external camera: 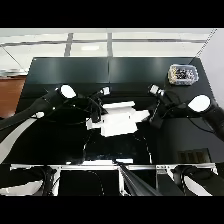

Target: Fold the box and place the chain.

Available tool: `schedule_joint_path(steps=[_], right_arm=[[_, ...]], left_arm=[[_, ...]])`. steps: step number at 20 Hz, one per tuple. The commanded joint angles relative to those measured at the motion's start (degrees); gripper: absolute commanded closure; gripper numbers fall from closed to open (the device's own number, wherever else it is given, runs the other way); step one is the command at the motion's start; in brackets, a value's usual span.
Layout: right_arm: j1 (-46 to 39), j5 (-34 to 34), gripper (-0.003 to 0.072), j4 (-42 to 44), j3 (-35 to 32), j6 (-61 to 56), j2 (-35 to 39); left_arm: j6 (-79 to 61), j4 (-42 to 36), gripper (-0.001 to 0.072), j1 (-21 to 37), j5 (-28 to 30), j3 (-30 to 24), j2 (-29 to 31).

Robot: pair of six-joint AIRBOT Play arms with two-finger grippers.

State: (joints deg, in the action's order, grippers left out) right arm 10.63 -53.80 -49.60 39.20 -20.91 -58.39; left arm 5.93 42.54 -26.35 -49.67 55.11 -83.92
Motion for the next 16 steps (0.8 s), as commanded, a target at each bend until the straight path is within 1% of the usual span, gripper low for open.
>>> schedule_joint_path(steps=[1,4,7,13,16], right_arm=[[2.7,2.1,-0.0024,-0.3,-3.4,9.7,-0.1],[6.4,4.4,-0.0024,-0.3,-6.7,15.3,-0.1],[9.9,7.9,-0.0024,-0.4,-8.5,19.6,-0.1],[13.6,8.2,-0.0024,-0.4,-8.6,21.4,-2.7],[14.4,10.3,-0.0023,0.6,-8.6,21.4,-4.2]], left_arm=[[-4.5,0.0,0.0682,-1.2,1.6,-0.8,-1.1],[-5.7,0.0,0.0682,-1.2,1.1,-0.8,-1.1],[-5.8,0.4,0.0682,-1.6,1.5,-0.9,-1.3],[-5.6,0.5,0.0683,-1.6,1.9,-0.9,-1.9],[-5.8,0.5,0.0683,-1.6,2.1,-0.8,-1.9]])
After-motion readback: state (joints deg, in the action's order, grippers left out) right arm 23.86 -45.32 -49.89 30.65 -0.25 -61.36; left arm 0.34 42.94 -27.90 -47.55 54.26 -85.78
